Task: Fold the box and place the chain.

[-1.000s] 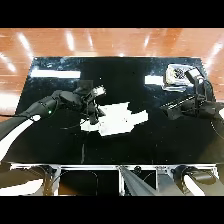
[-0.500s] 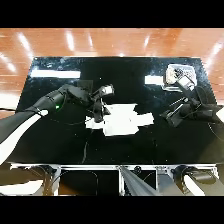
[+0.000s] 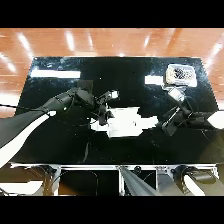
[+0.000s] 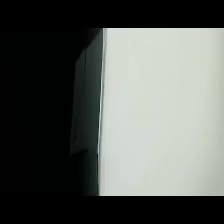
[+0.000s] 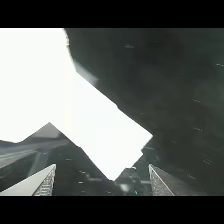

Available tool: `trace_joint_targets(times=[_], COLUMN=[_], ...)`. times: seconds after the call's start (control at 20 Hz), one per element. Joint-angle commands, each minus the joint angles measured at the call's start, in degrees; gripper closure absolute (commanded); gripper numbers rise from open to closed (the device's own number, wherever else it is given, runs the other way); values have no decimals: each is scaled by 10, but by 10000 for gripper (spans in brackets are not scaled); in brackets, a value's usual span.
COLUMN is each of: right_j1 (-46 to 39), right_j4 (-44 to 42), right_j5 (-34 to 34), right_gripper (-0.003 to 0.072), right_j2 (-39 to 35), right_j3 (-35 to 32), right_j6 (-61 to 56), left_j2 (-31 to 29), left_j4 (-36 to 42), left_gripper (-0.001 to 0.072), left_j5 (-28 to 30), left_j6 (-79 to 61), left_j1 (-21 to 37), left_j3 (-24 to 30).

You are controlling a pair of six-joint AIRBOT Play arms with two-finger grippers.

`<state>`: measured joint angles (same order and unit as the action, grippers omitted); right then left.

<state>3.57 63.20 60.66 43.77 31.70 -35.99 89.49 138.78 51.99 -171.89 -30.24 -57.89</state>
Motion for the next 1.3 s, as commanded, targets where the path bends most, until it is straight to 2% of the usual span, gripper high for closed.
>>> trace_joint_targets(times=[0.0, 0.15, 0.3, 0.6, 0.85, 1.1, 1.25], right_j1=[14, 66, 114, 185, 202, 202, 201], right_j4=[-61, -62, -61, -66, -112, -169, -175], right_j5=[-7, -68, -127, -221, -262, -254, -275], right_gripper=[-24, -20, -19, -20, -19, -20, -20], right_j2=[1, 9, 26, 75, 76, 76, 76], right_j3=[-42, -82, -95, -95, -95, -96, -96], right_j6=[144, 207, 296, 311, 311, 311, 311], left_j2=[4, 4, 4, 4, 4, 4, 4], left_j4=[-2, -2, -3, -1, 0, 0, -1], left_gripper=[686, 685, 685, 685, 685, 685, 685], left_j5=[2, 2, 1, 3, 5, 6, 13], left_j6=[0, 0, 0, 0, 17, 16, 14], left_j1=[4, 4, 4, 4, 4, 4, 4], left_j3=[0, 0, 0, 0, 0, 0, 0])
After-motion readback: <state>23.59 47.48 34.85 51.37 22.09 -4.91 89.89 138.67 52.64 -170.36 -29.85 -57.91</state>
